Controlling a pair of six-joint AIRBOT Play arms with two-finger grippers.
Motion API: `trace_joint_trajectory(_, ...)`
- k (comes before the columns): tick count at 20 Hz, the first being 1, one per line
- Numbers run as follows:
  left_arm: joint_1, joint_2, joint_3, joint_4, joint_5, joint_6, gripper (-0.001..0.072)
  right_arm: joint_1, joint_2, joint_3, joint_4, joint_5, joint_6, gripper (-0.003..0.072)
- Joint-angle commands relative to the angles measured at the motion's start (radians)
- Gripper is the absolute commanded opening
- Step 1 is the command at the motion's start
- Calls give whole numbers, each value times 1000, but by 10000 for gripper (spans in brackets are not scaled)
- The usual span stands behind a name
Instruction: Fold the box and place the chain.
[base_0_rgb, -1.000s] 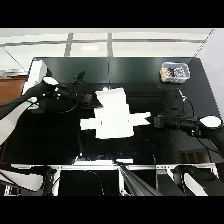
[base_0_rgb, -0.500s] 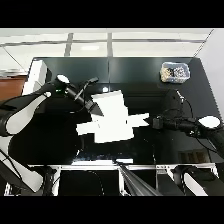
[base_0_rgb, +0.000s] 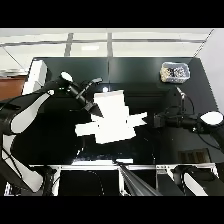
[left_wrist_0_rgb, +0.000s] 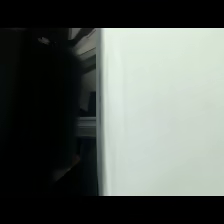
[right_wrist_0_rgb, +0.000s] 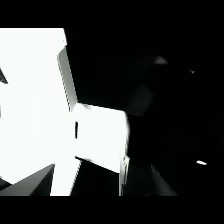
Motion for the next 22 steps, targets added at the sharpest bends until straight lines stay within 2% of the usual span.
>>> trace_joint_trajectory(1,-10,39,14,35,5,-18,22,-18,0,136,-204,84,26,695)
trace_joint_trajectory(4,-32,166,-50,35,74,-7,21,-18,0,227,-290,60,25,694)
trace_joint_trajectory(7,-74,322,-248,6,299,114,22,-18,0,240,-262,6,26,694)
trace_joint_trajectory(9,-99,362,-333,8,406,264,25,-18,0,240,-242,-26,26,694)
trace_joint_trajectory(12,-126,336,-338,13,427,488,25,-17,-4,237,-240,-61,-6,694)
trace_joint_trajectory(17,-196,330,-338,56,669,493,25,63,-18,167,-245,-22,-292,694)
trace_joint_trajectory(20,-228,326,-332,153,678,447,26,163,-19,101,-245,-72,-463,694)
trace_joint_trajectory(22,-235,326,-332,171,676,445,27,222,-19,61,-246,-126,-540,694)
